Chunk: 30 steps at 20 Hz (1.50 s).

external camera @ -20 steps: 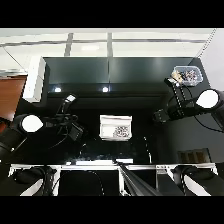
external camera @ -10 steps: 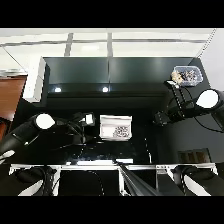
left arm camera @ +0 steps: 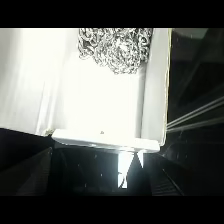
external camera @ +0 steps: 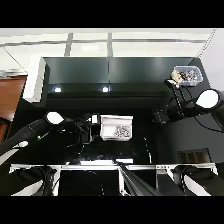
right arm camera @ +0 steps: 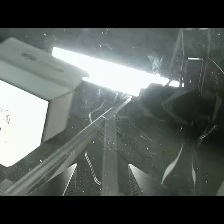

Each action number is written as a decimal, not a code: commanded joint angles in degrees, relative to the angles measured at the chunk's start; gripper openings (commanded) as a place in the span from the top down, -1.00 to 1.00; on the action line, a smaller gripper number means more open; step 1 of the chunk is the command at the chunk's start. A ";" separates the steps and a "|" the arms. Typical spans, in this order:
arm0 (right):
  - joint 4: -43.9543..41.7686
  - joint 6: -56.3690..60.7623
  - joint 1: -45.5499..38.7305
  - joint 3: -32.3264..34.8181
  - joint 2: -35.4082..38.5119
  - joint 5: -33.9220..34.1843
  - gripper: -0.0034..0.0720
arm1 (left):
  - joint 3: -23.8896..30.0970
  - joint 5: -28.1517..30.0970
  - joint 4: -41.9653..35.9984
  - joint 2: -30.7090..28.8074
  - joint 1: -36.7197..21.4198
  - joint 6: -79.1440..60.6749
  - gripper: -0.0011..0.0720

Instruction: Fold the box and place the chain.

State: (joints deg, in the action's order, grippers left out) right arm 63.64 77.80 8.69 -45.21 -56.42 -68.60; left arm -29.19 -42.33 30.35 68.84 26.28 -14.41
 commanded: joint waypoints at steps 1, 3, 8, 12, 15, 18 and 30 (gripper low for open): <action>-0.57 -0.04 0.02 -0.02 0.02 1.77 -0.08 | -0.11 0.66 -2.14 1.05 0.20 -1.64 -1.00; -0.81 -0.04 0.02 -0.02 0.02 3.28 -0.08 | -0.11 -0.26 -2.16 1.05 0.26 -2.89 -0.99; -1.03 -0.02 0.02 0.00 0.02 4.37 -0.08 | -0.11 2.71 -2.38 1.09 2.51 -4.48 -0.99; -1.03 -0.04 0.02 0.00 0.02 4.63 -0.08 | -1.22 2.69 -2.93 2.14 3.28 -4.70 -0.99; -1.03 -0.02 0.02 0.00 0.02 4.83 -0.08 | -1.27 2.84 -1.88 2.23 4.15 -4.70 -0.97; -1.46 -0.02 0.04 0.00 -0.09 7.06 -0.08 | -1.27 3.21 -2.21 2.25 4.15 -4.63 -0.25; -18.80 -22.80 15.96 -0.15 -8.13 21.16 -0.97 | -1.27 3.39 -2.34 2.25 4.15 -4.48 0.01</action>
